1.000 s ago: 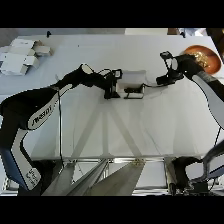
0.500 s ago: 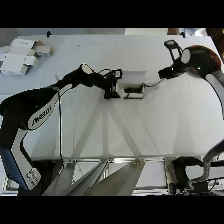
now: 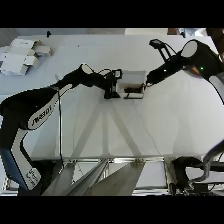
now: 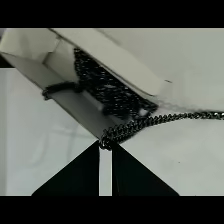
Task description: Fold the box and place the chain.
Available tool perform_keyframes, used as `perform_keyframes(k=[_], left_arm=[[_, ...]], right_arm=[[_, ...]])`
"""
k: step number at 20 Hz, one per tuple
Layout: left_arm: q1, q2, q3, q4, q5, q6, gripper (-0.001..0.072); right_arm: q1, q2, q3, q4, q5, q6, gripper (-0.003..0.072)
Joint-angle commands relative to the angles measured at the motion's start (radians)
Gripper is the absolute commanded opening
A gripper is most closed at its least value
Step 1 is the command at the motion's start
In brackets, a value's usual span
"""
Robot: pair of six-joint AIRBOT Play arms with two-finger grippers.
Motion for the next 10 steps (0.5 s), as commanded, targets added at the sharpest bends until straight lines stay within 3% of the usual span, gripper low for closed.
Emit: perform_keyframes(k=[1,6,10], left_arm=[[0.0,0.0,0.001,0.0,0.0,0.0,0.0421],[0.0,0.0,0.001,0.0,0.0,0.0,0.0421],[0.0,0.0,0.001,0.0,0.0,0.0,0.0421]], right_arm=[[0.026,0.003,0.0,0.242,0.036,-0.148,0.0017],[0.049,0.003,0.0,0.545,-0.02,-0.281,0.0017],[0.089,-0.007,0.0,0.56,-0.096,-0.32,0.0017]])
